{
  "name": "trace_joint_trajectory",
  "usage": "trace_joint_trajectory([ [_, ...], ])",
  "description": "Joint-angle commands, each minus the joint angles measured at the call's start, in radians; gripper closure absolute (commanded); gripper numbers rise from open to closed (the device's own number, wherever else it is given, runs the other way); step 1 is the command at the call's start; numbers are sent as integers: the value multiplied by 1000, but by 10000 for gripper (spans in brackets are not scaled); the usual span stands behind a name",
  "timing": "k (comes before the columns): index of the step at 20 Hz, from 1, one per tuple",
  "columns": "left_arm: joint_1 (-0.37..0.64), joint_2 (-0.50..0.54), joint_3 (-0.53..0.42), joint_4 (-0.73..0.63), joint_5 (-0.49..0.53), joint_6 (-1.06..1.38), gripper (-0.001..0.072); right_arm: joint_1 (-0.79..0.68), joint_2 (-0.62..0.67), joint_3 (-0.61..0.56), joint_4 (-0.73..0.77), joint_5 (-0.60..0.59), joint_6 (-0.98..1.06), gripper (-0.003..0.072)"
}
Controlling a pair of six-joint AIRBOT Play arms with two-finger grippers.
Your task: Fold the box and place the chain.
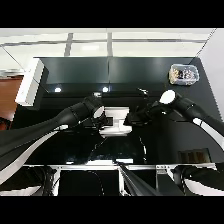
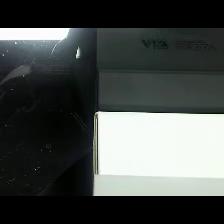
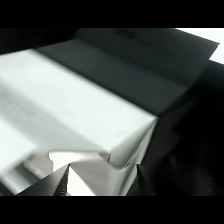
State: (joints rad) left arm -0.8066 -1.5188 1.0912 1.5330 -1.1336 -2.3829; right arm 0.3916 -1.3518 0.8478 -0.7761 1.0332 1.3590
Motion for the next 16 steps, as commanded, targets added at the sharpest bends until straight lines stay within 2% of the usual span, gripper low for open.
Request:
trace_joint_trajectory([
  [1, 0, 0, 1, 0, 4, 0, 683, 106, -2, 46, -229, -101, 255, 216],
  [3, 0, 0, 1, 0, 4, 0, 683, 161, -9, 81, -334, -102, 367, 217],
  [5, 0, 0, 1, 0, 4, 0, 683, 203, -18, 108, -402, -97, 438, 383],
  [13, 0, 0, 1, 0, 4, 0, 683, 347, -106, 215, -727, 34, 809, 382],
  [16, 0, 0, 1, 0, 3, 0, 683, 352, -124, 215, -720, 47, 852, 382],
])
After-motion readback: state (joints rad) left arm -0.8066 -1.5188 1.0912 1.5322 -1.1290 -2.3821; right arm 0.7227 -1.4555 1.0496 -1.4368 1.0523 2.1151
